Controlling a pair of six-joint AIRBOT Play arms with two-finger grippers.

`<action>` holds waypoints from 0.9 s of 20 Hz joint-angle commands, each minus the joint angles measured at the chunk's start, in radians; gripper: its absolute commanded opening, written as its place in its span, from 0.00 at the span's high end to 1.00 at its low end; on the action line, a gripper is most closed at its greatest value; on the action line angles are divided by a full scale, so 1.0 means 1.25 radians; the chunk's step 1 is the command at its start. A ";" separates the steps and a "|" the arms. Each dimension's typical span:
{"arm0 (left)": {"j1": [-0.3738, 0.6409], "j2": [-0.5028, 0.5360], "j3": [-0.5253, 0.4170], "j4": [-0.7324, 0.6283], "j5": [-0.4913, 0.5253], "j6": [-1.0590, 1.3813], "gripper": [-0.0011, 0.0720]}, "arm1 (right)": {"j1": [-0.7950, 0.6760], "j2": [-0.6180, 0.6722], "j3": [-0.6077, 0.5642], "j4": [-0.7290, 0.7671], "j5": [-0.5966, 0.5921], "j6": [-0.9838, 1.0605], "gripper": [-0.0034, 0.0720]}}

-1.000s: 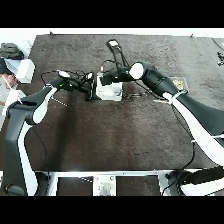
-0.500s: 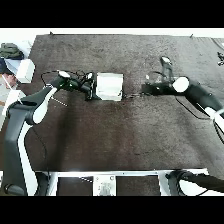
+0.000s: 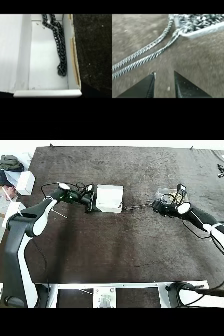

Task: Fold the box and place the chain.

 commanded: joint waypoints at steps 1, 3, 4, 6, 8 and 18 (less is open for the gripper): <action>0.000 0.000 0.000 0.000 0.000 0.000 0.61 | -0.003 -0.067 0.036 0.052 -0.051 0.006 0.56; 0.000 0.000 0.000 0.000 0.000 0.000 0.61 | 0.007 -0.110 0.068 0.095 -0.070 0.006 0.56; 0.000 0.000 0.000 0.000 0.000 0.000 0.61 | 0.020 -0.132 0.087 0.108 -0.084 0.005 0.56; 0.000 0.000 0.000 0.000 0.000 0.000 0.61 | 0.049 -0.168 0.114 0.108 -0.129 0.004 0.59; 0.000 0.000 0.000 0.000 0.000 0.000 0.61 | 0.065 -0.189 0.119 0.123 -0.164 0.024 0.61; 0.000 0.000 0.000 0.000 0.000 0.000 0.61 | 0.162 0.015 0.116 0.075 -0.147 -0.003 0.98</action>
